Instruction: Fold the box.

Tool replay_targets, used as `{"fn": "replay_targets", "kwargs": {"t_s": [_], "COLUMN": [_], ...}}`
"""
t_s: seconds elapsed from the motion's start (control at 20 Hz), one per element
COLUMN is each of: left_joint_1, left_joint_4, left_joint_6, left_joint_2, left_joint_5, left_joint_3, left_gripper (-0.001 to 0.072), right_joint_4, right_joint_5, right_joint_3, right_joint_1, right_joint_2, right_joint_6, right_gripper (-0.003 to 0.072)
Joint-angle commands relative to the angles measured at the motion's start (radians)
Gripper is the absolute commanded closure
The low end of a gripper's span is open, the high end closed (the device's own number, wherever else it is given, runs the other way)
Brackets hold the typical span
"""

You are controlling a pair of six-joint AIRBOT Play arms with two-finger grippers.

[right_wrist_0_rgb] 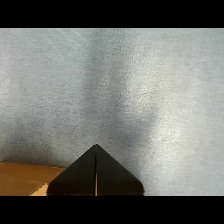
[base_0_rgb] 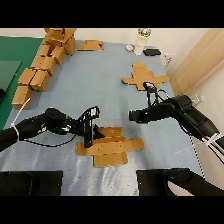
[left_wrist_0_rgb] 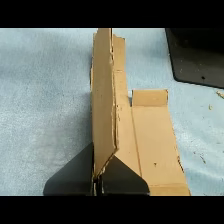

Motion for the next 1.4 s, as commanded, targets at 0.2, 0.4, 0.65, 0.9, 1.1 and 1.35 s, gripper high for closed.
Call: {"fn": "replay_targets", "kwargs": {"t_s": [0.2, 0.4, 0.65, 0.9, 1.1, 1.35], "left_joint_1": [0.0, 0.0, 0.0, -0.006, -0.012, -0.01], "left_joint_4": [0.003, 0.024, 0.025, 0.027, 0.032, 0.032], "left_joint_6": [0.006, 0.006, 0.006, 0.006, 0.006, 0.006], "left_joint_2": [0.002, 0.002, 0.001, -0.011, -0.021, -0.021], "left_joint_5": [-0.018, -0.017, -0.019, -0.032, -0.022, 0.01], "left_joint_3": [0.026, 0.026, 0.024, 0.021, 0.021, 0.023], "left_gripper": [0.0696, 0.0696, 0.0696, 0.0696, 0.0696, 0.0696], "right_joint_4": [0.0, 0.001, 0.001, 0.001, 0.004, 0.005], "right_joint_5": [0.001, 0.014, 0.02, 0.023, 0.03, 0.028], "right_joint_3": [-0.002, -0.025, -0.032, -0.032, -0.032, -0.032], "right_joint_1": [0.001, 0.001, 0.001, 0.001, 0.001, 0.001], "right_joint_2": [-0.009, -0.013, -0.013, -0.013, -0.013, -0.013], "right_joint_6": [-0.001, -0.001, 0.0, 0.0, 0.0, -0.001], "right_gripper": [0.0683, 0.0684, 0.0684, 0.0683, 0.0684, 0.0683]}}
